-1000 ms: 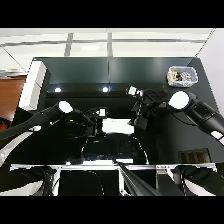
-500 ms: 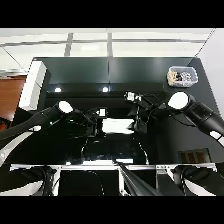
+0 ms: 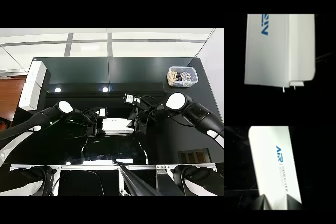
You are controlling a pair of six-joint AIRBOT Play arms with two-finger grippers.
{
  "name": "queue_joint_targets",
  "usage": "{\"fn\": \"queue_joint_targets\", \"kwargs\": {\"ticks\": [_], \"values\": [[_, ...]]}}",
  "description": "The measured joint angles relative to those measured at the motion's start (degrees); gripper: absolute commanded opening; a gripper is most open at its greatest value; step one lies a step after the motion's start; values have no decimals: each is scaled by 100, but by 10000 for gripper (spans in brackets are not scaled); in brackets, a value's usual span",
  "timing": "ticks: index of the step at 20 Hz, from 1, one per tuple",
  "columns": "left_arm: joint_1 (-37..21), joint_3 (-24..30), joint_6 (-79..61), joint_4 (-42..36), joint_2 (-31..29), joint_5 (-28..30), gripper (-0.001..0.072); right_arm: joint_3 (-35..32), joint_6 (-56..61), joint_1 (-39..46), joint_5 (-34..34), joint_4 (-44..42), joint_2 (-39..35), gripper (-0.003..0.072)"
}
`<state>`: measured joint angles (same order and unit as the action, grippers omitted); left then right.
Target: Fold the box and place the chain.
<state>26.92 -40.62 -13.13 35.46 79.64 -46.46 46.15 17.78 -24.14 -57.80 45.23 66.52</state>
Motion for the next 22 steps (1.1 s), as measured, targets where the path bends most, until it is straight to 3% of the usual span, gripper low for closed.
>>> {"fn": "queue_joint_targets", "kwargs": {"ticks": [22], "values": [[0, 0, -15, 2, 0, 2, 403, -83, 0, -90, 144, 179, 20, 261]]}}
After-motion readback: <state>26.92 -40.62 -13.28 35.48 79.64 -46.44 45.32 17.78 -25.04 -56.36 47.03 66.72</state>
